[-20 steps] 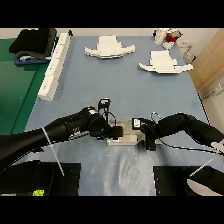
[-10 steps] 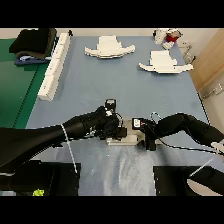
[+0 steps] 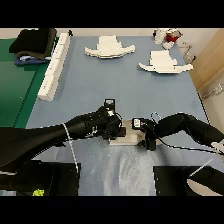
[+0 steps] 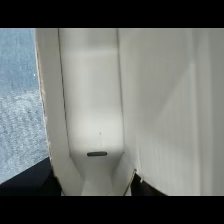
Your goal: Fold the box.
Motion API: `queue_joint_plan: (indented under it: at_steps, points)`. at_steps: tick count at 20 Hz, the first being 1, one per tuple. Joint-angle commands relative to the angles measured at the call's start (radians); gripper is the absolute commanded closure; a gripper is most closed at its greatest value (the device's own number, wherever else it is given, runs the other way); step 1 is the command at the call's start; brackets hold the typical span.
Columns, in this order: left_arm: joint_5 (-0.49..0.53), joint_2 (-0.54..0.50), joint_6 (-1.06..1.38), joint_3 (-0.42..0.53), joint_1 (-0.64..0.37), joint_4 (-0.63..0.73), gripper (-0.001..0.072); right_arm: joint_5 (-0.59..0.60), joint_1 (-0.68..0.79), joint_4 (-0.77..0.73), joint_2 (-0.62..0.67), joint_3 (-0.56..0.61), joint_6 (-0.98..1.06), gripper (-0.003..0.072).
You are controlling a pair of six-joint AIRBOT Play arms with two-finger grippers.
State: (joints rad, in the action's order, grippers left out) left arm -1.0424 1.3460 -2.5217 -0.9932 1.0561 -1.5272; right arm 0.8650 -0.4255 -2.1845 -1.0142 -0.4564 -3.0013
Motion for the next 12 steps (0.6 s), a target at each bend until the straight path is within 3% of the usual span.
queue_joint_plan:
  at_steps: [1,3,4,5,12]
  points:
    - [-0.002,0.001,-0.006,-0.002,0.002,0.011,0.0697,0.0,0.0,-0.003,-0.001,-0.001,0.0,0.0182]
    - [0.0,0.0,-0.006,-0.004,0.004,0.012,0.0694,0.0,0.0,-0.003,-0.001,0.0,0.0,0.0182]
    - [0.0,-0.001,-0.007,-0.004,0.004,0.012,0.0522,0.0,0.0,-0.003,-0.001,-0.001,0.0,0.0182]
    - [0.0,-0.001,-0.011,-0.004,0.004,0.012,0.0237,0.0,0.0,-0.003,-0.001,-0.001,0.0,0.0182]
    - [-0.008,-0.04,-0.009,-0.004,0.003,0.012,0.0228,0.0,0.0,-0.003,-0.001,-0.001,0.0,0.0182]
